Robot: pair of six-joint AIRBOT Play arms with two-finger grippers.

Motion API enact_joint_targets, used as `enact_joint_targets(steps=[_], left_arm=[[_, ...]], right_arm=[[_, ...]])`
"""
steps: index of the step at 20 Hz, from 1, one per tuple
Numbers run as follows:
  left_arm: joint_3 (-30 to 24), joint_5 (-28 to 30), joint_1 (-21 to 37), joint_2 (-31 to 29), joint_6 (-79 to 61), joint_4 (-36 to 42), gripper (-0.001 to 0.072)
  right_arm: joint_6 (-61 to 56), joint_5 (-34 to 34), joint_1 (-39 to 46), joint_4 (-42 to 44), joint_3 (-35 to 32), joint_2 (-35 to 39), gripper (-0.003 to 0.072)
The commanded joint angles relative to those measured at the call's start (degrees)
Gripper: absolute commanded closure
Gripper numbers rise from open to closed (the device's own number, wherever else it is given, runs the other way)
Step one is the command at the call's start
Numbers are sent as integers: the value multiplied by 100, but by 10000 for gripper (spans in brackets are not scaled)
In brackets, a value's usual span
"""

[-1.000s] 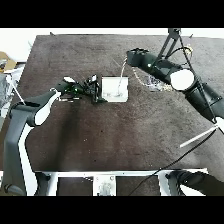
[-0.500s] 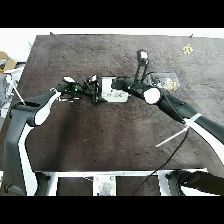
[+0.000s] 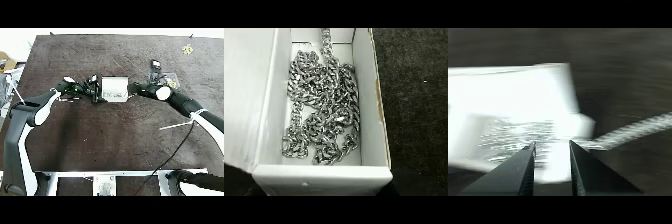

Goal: Fold the box and place the chain.

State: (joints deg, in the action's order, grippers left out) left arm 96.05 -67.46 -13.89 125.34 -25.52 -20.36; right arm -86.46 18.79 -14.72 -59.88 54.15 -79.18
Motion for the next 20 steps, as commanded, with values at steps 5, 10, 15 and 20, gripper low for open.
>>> enact_joint_targets(steps=[5,10,15,20], left_arm=[[2,2,0,2,0,0,356],[2,2,0,2,0,0,355],[2,2,0,2,0,0,356],[2,0,0,2,0,0,356]], right_arm=[[-188,-476,1397,389,-195,-616,427],[-188,-514,1156,634,439,-1386,428],[-190,-651,960,920,901,-1906,657],[249,55,761,905,905,-1113,680]])
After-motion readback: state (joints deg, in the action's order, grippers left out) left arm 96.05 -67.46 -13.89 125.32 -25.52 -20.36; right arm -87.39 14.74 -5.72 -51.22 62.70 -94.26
